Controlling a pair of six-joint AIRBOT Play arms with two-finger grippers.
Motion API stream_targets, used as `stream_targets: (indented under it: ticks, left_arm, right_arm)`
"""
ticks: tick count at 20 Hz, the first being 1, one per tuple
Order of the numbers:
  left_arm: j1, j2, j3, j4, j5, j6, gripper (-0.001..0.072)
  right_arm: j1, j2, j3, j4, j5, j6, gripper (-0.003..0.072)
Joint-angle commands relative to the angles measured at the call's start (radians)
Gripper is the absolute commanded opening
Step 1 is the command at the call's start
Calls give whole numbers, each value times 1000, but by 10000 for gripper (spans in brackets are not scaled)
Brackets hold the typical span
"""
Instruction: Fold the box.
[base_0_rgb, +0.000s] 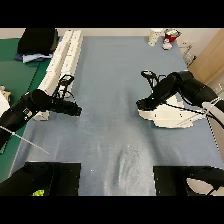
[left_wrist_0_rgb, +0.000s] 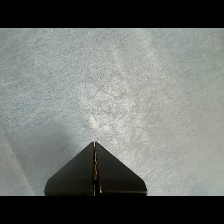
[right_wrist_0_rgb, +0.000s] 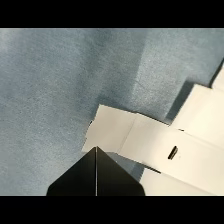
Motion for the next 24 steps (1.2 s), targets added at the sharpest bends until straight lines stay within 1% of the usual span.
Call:
stream_targets:
  ticks: [1, 12, 18, 19, 22, 24]
  left_arm:
    - [0, 0, 1, 0, 0, 0, 14]
    - [0, 0, 1, 0, 0, 0, 14]
    - [0, 0, 1, 0, 3, 0, 14]
    - [0, 0, 1, 0, 3, 0, 14]
    - [0, 0, 1, -1, 2, 0, 14]
    - [0, 0, 1, -31, 1, 0, 14]
  right_arm:
    - [0, 0, 1, 0, 0, 0, 2]
    - [0, 0, 1, 0, 0, 0, 2]
    - [0, 0, 1, 12, 100, 1, 2]
    - [0, 0, 1, 26, 100, 0, 2]
    - [0, 0, 1, 156, 97, 1, 2]
    - [0, 0, 1, 178, 103, 5, 2]
